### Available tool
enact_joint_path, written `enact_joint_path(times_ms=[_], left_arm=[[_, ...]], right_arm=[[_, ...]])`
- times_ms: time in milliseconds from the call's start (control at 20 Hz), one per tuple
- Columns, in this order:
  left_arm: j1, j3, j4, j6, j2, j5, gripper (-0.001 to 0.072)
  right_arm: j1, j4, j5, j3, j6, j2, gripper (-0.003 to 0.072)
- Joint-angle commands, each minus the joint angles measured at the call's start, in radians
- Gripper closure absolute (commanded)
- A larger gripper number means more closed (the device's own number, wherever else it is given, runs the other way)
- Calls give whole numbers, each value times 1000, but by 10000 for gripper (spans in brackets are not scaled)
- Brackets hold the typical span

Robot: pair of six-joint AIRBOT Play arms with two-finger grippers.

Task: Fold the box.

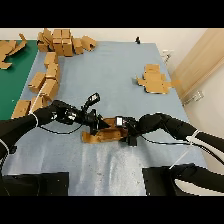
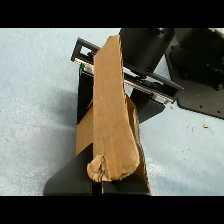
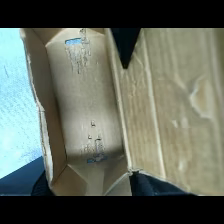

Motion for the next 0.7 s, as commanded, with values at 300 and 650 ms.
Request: enact_joint_path(times_ms=[300,650], left_arm=[[1,0,-29,-70,0,17,263],[67,12,44,-190,72,21,263]], right_arm=[[0,0,0,0,0,-1,130],[0,0,0,0,0,-1,130]])
